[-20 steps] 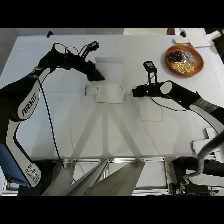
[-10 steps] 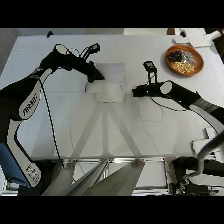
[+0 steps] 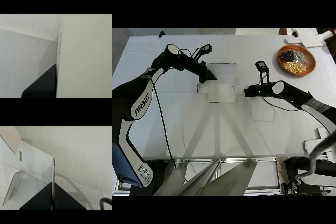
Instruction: Fold the box and place the chain.
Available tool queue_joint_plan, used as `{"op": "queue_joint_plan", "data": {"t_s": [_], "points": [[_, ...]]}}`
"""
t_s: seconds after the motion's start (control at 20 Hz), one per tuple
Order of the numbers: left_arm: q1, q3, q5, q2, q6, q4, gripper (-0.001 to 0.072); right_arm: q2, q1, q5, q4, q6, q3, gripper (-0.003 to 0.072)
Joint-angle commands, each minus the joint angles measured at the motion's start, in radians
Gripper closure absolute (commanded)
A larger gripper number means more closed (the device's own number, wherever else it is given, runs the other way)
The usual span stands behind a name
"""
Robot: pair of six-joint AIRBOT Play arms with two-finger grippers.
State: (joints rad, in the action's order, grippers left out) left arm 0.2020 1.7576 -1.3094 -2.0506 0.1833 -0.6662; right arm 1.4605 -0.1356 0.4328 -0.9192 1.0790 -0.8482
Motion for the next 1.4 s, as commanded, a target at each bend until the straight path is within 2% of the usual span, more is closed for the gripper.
{"op": "queue_joint_plan", "data": {"t_s": [0.0, 1.15, 1.2, 1.25, 1.3, 1.35], "points": [[0.001, 0.000, -0.004, -0.001, 0.000, -0.001, 0.0696, 0.000, 0.000, 0.001, 0.000, 0.000, 0.001, 0.0678], [0.001, 0.000, -0.004, -0.001, 0.000, 0.000, 0.0696, 0.000, 0.000, 0.001, 0.000, 0.000, 0.001, 0.0675], [0.001, 0.000, -0.004, -0.001, 0.000, -0.001, 0.0696, 0.000, 0.000, 0.000, 0.000, 0.000, 0.001, 0.0629], [0.001, 0.000, -0.004, -0.001, 0.000, -0.001, 0.0696, 0.000, 0.000, 0.001, 0.000, 0.000, 0.001, 0.0502], [0.001, 0.000, -0.004, -0.001, 0.000, -0.001, 0.0696, 0.000, 0.000, 0.001, 0.000, 0.000, 0.001, 0.0341], [0.001, 0.000, -0.004, -0.001, 0.000, 0.000, 0.0696, 0.000, 0.000, 0.002, 0.000, 0.000, 0.001, 0.0298]]}}
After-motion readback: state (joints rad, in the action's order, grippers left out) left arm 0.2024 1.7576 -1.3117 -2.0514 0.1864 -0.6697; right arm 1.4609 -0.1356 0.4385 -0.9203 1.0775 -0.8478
